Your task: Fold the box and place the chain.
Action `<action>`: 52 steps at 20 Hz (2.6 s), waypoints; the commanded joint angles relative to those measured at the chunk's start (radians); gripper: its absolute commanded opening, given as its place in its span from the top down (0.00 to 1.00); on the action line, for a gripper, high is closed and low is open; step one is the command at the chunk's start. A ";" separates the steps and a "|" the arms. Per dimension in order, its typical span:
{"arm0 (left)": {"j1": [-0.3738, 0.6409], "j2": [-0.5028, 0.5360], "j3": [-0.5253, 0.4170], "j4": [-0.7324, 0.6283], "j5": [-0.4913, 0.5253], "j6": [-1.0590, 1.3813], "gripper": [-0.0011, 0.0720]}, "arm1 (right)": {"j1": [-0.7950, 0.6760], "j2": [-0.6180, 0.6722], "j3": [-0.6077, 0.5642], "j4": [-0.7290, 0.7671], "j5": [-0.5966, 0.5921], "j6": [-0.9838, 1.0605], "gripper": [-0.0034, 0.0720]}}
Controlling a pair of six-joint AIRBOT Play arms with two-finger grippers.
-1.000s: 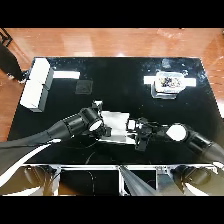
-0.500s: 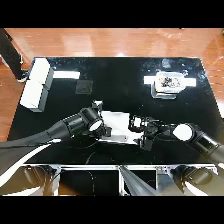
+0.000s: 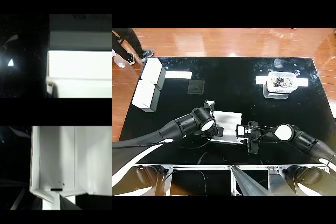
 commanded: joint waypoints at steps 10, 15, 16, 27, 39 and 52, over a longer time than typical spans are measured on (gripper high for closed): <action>0.001 0.000 0.001 0.000 0.010 0.000 0.95 | 0.077 -0.040 0.000 0.156 -0.092 -0.013 0.64; 0.001 0.000 0.000 0.000 0.009 0.000 0.95 | 0.082 -0.040 0.000 0.158 -0.091 -0.013 0.87; 0.001 0.000 0.000 0.000 0.009 0.000 0.95 | 0.082 -0.040 0.000 0.158 -0.091 -0.013 0.87; 0.001 0.000 0.000 0.000 0.009 0.000 0.96 | 0.078 -0.033 0.011 0.138 -0.083 0.022 0.83; 0.001 0.000 0.000 -0.004 0.046 -0.006 0.95 | -0.528 0.266 0.110 -0.080 0.544 1.038 0.92; 0.001 -0.014 0.000 -0.001 0.052 0.001 0.95 | -0.463 0.097 -0.089 -0.041 0.324 1.454 0.92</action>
